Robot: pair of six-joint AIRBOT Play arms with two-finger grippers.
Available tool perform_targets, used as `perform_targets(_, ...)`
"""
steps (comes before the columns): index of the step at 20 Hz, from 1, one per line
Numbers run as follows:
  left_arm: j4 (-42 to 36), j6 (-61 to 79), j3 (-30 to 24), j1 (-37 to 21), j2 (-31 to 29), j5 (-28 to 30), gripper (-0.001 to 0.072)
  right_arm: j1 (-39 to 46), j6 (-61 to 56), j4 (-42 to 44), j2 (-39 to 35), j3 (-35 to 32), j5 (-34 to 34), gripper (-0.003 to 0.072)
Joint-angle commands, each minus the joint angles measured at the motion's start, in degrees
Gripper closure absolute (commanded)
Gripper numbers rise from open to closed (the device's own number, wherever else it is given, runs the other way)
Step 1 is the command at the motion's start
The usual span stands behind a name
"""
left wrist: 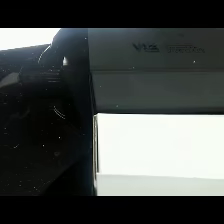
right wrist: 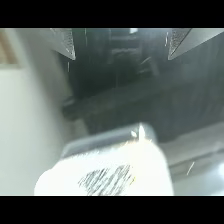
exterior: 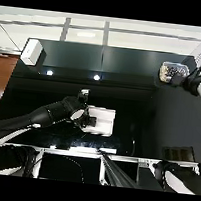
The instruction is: Fold the box and place the chain.
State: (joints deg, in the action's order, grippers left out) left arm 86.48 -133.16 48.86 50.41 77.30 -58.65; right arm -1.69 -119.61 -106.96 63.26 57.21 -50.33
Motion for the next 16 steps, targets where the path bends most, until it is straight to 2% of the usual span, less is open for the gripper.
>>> perform_targets(1, 0.0, 0.1, 0.0, 0.0, 0.0, -0.2, 0.0675, 12.9, 18.3, 20.0, 17.7, 13.3, 5.7, -0.0017)
perform_targets(2, 0.0, 0.1, 0.0, 0.0, 0.0, -0.1, 0.0675, 13.1, 22.1, 23.0, 23.2, 18.8, 3.6, -0.0017)
perform_targets(4, 0.0, 0.1, 0.0, 0.0, 0.0, -0.1, 0.0675, 12.8, 23.0, 23.5, 32.3, 28.3, -0.2, -0.0016)
perform_targets(5, 0.0, 0.1, 0.0, 0.0, 0.0, -0.1, 0.0675, 12.8, 23.0, 23.5, 35.7, 32.0, -0.6, -0.0015)
perform_targets(6, 0.0, 0.1, 0.0, 0.0, 0.0, -0.2, 0.0675, 12.8, 23.0, 23.4, 38.6, 35.2, -0.6, 0.0027)
perform_targets(8, 0.0, 0.1, 0.0, 0.0, 0.0, -0.2, 0.0675, 12.9, 23.0, 23.2, 42.9, 39.9, -1.1, 0.0033)
perform_targets(12, -0.2, 0.1, 0.0, 0.0, 0.0, -0.2, 0.0676, 12.9, 22.8, 22.8, 46.5, 41.9, -1.2, 0.0033)
perform_targets(16, -0.2, 0.1, 0.0, 0.0, 0.0, -0.2, 0.0675, 12.9, 22.5, 21.0, 48.1, 41.9, -4.9, 0.0033)
